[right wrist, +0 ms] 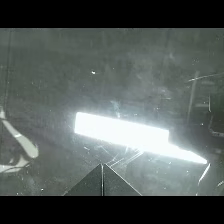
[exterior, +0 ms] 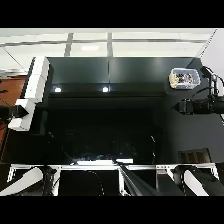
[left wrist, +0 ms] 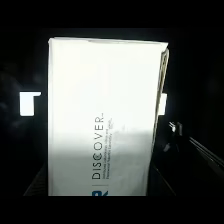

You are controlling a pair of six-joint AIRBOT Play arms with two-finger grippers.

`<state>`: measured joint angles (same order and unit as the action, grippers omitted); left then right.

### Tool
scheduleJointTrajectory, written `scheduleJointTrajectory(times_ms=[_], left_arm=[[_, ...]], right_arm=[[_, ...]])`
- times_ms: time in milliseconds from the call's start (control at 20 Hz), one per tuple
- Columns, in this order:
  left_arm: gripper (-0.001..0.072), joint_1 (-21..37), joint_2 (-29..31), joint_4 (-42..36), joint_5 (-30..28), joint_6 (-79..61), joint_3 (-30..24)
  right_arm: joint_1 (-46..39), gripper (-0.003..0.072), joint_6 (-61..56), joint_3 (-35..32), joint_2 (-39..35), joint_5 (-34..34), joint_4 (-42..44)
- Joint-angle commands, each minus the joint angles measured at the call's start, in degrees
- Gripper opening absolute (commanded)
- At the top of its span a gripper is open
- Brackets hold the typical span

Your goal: Fold the box and place the chain.

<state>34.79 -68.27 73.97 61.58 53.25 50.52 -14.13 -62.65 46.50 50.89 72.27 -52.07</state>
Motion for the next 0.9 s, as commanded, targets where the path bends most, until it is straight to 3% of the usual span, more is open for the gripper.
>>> scheduleJointTrajectory(times_ms=[0, 200, 250, 300, 350, 500, 600, 650, 750, 850], left_arm=[[0.0230, -0.20, -3.56, -4.07, -4.17, -1.05, 0.07], [0.0232, -2.78, -6.51, -4.02, -7.82, -2.45, 0.87], [0.0325, -3.63, -7.54, -3.98, -7.76, -2.45, 1.57], [0.0559, -4.42, -8.07, -3.96, -7.87, -2.45, 2.32], [0.0710, -5.05, -8.15, -3.61, -8.26, -2.27, 3.45], [0.0709, -6.62, -7.02, -1.01, -6.49, 1.14, 12.20], [0.0702, -8.24, -5.95, -2.01, -5.20, 5.92, 18.93], [0.0605, -9.40, -5.62, -3.82, -3.15, 11.15, 21.62], [0.0026, -12.17, -5.18, -10.64, 3.50, 15.74, 22.97], [0.0022, -17.31, -3.45, -17.51, 2.80, 11.39, 17.92]], right_arm=[[-0.04, 0.0015, -0.15, 0.00, -0.02, -1.01, -0.02], [-0.04, 0.0015, -0.85, 0.00, -0.02, -1.11, -0.04], [-0.04, 0.0015, -1.03, 0.00, -0.02, -1.36, -0.04], [-0.04, 0.0015, -1.49, -0.02, -0.02, -1.73, -0.02], [-0.04, 0.0015, -1.97, -0.09, -0.02, -2.19, 0.15], [0.83, 0.0015, -2.45, -0.72, 0.00, -5.46, 6.88], [4.90, 0.0015, -2.47, -1.05, 0.28, -14.01, 6.99], [7.74, 0.0015, -2.47, -1.27, 0.85, -19.45, 6.95], [13.92, 0.0015, -2.47, -1.33, 3.30, -28.57, 4.92], [19.78, 0.0015, -2.47, -1.33, 7.50, -36.04, -2.01]])
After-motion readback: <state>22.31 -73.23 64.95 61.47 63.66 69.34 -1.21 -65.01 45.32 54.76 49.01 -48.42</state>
